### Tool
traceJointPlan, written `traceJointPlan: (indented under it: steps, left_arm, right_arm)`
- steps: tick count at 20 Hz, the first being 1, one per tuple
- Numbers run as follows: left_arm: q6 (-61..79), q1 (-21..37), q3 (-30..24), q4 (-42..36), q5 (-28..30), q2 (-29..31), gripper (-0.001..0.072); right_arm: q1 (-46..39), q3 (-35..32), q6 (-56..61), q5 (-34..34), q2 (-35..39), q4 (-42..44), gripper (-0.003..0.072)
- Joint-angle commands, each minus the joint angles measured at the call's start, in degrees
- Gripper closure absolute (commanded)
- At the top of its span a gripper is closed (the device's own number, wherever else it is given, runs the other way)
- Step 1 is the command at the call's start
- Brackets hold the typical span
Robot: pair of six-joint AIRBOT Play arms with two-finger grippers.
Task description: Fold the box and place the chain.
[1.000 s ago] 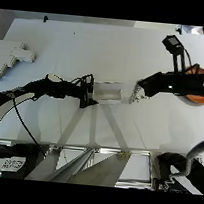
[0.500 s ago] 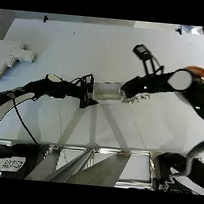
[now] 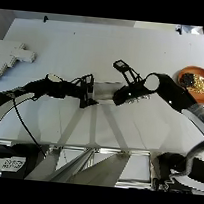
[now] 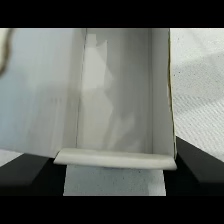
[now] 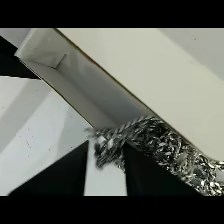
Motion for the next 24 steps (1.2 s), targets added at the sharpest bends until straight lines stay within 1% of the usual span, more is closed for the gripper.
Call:
traceJointPlan:
  steps: [1,5,8,10,12,14,15,16,17,18,19,22,24]
  left_arm:
    - [0.0,0.0,0.0,0.0,0.0,0.0,0.0336]
    - [0.0,0.0,0.0,0.0,0.0,0.0,0.0336]
    - [0.0,0.0,0.0,0.0,0.0,0.0,0.0336]
    - [0.0,0.0,0.0,0.0,0.0,0.0,0.0336]
    - [0.0,0.0,0.0,0.0,0.0,0.0,0.0336]
    - [0.0,0.0,0.0,0.0,0.0,0.0,0.0336]
    - [0.0,0.0,0.0,0.0,0.0,0.0,0.0336]
    - [0.0,0.0,0.0,0.0,0.0,0.0,0.0336]
    - [0.0,0.0,0.0,0.0,0.0,0.0,0.0336]
    - [0.0,0.0,0.0,0.0,0.0,0.0,0.0336]
    - [0.0,0.0,0.0,0.0,0.0,0.0,0.0336]
    - [0.0,0.0,0.0,0.0,0.0,0.0,0.0336]
    - [0.0,0.0,0.0,0.0,0.0,0.0,0.0336]
  right_arm:
    - [0.2,0.0,-0.1,0.1,-0.7,0.0,0.0389]
    - [0.2,0.0,-0.1,0.3,0.3,0.0,0.0389]
    - [0.1,0.2,-0.1,0.5,3.4,-0.7,0.0389]
    - [0.1,0.2,-0.1,0.7,7.1,-4.5,0.0389]
    - [0.1,0.2,-0.1,2.3,11.1,-11.3,0.0389]
    - [-0.1,0.1,0.0,6.4,13.7,-18.8,0.0388]
    - [-1.2,0.1,-0.1,8.7,14.2,-20.7,0.0387]
    - [-2.8,0.1,-0.3,10.7,14.0,-22.2,0.0382]
    - [-4.5,-0.1,-0.7,11.6,13.5,-23.4,0.0315]
    - [-6.1,-0.5,-2.6,11.7,12.8,-23.7,0.0215]
    - [-7.7,-1.0,-6.5,11.6,11.8,-23.7,0.0201]
    - [-9.9,-1.8,-17.9,10.8,6.6,-23.7,0.0201]
    - [-9.9,-1.8,-20.7,8.4,2.0,-23.7,0.0201]
